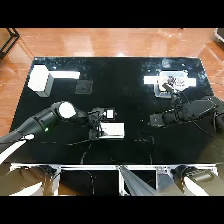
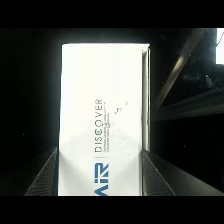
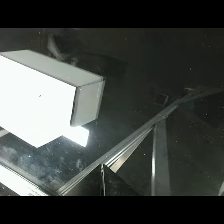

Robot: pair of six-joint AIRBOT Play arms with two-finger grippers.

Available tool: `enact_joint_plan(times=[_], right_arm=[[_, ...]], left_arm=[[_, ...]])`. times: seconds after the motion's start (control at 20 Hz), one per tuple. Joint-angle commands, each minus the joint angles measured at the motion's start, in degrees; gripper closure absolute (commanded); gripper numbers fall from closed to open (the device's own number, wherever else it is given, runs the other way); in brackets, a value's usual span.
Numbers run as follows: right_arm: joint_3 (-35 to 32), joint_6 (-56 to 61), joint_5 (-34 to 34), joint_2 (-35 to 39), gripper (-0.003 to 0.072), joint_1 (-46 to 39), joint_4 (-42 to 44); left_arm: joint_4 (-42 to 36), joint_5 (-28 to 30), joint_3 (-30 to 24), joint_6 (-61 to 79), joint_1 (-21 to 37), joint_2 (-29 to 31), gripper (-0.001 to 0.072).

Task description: Fold the box and place the chain.

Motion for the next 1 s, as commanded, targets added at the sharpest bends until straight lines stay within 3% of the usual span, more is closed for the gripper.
enact_joint_plan(times=[0.0, 0.25, 0.3, 0.45, 0.55, 0.75, 0.95], right_arm=[[0.0, 0.0, 0.2, 0.0, 0.0667, 0.0, 0.0], [0.0, 0.0, 0.2, 0.0, 0.0668, 0.0, 0.0], [0.0, 0.0, 0.2, 0.0, 0.0668, 0.0, 0.0], [0.0, 0.0, 0.2, 0.0, 0.0668, 0.0, 0.0], [0.0, 0.0, 0.2, 0.0, 0.0668, 0.0, 0.0], [0.0, 0.0, 0.2, 0.0, 0.0668, 0.0, 0.0], [0.0, 0.0, 0.3, 0.0, 0.0668, 0.0, 0.0]], left_arm=[[0.0, 0.1, 0.0, 0.0, 0.0, -0.9, 0.0071], [0.2, 0.2, 0.0, 0.0, 0.0, -2.2, 0.0082], [0.2, 0.3, 0.0, 0.0, 0.0, -2.3, 0.0154], [0.2, -1.7, 1.2, -0.3, 0.0, -2.2, 0.0672], [0.8, -4.2, 4.0, -10.3, 0.2, -2.0, 0.0685], [12.9, -10.1, 7.6, -28.8, 3.8, 3.2, 0.0686], [20.6, -22.3, 7.5, -38.1, 16.6, 11.3, 0.0686]])
